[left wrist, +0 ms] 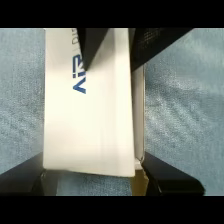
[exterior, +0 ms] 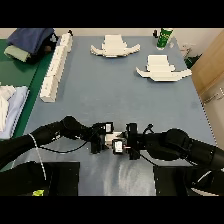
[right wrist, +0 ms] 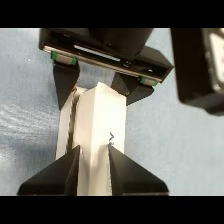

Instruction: Fold the box.

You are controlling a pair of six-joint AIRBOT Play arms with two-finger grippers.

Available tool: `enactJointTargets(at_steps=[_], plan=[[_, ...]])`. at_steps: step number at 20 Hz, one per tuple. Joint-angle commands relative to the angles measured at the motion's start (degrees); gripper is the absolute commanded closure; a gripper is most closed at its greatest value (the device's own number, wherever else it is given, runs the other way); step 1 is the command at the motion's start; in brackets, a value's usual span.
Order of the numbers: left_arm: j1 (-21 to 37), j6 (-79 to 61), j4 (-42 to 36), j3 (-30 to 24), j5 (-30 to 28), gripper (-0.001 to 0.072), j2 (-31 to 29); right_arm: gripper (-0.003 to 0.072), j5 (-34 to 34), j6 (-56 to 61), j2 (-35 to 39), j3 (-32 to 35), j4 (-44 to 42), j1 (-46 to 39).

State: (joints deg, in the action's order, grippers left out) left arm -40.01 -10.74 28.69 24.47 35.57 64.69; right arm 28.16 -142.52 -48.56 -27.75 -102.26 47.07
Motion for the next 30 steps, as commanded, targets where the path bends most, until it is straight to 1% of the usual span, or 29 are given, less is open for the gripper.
enactJointTargets(at_steps=[1, 4, 5, 6, 7, 11, 14, 15, 17, 18, 19, 20, 21, 24, 25, 27, 30], plan=[[0.00, 0.07, -0.02, 0.00, -0.02, 0.0286, -0.02, 0.0424, 1.86, -0.04, -0.04, 0.22, -2.23, 0.22], [0.00, 0.07, -0.02, 0.00, 0.00, 0.0286, -0.02, 0.0419, 1.90, -0.04, 0.50, 0.17, -3.32, 0.22], [0.00, 0.07, -0.02, 0.00, -0.02, 0.0286, -0.02, 0.0336, 1.90, -0.04, 0.79, 0.20, -3.43, 0.22], [-0.02, 0.07, -0.02, 0.00, -0.02, 0.0286, -0.02, 0.0238, 1.90, -0.04, 1.11, 0.20, -3.43, 0.20], [0.00, 0.07, -0.02, 0.00, -0.02, 0.0286, -0.02, 0.0219, 1.90, -0.04, 1.42, 0.20, -3.41, 0.20], [-0.02, 0.07, -0.02, 0.00, -0.02, 0.0286, -0.02, 0.0219, 1.90, 0.00, 2.97, 0.15, -3.43, 0.20], [0.00, 0.07, -0.02, 0.00, -0.02, 0.0286, -0.02, 0.0227, 1.88, 0.94, 5.84, 0.15, -3.65, 0.15], [0.00, 0.07, -0.02, 0.00, 0.00, 0.0286, -0.02, 0.0281, 1.88, 2.73, 6.93, 0.22, -3.63, 0.11], [-0.02, 0.07, -0.02, 0.00, -0.02, 0.0286, -0.02, 0.0502, 1.88, 8.15, 8.28, 0.22, -3.63, -0.48], [0.00, 0.07, -0.02, 0.00, 0.00, 0.0286, -0.04, 0.0578, 1.86, 11.72, 8.33, 0.22, -3.74, -0.66], [-0.02, 0.07, -0.02, 0.00, 0.00, 0.0286, -0.02, 0.0682, 1.81, 16.48, 8.26, 0.24, -4.17, -0.70], [-0.02, 0.07, -0.02, 0.00, 0.00, 0.0286, -0.02, 0.0683, 1.01, 21.16, 8.26, 0.50, -5.01, -0.68], [-0.02, 0.07, -0.02, 0.00, -0.02, 0.0286, -0.02, 0.0683, -1.40, 24.37, 8.41, 1.49, -6.75, -0.68], [0.00, 0.07, -0.02, 0.00, -0.02, 0.0286, -0.02, 0.0683, -14.86, 26.12, 9.33, 8.44, -16.13, -0.61], [0.00, 0.07, -0.02, 0.00, -0.02, 0.0286, -0.02, 0.0683, -18.14, 26.36, 9.38, 10.80, -17.79, -0.48], [0.00, 0.07, -0.02, 0.00, -0.02, 0.0286, -0.02, 0.0683, -20.28, 28.46, 9.33, 13.68, -17.66, -0.15], [0.00, 0.07, -0.02, 0.00, -0.02, 0.0286, -0.02, 0.0682, -20.50, 29.14, 9.31, 15.21, -17.68, -0.15]])
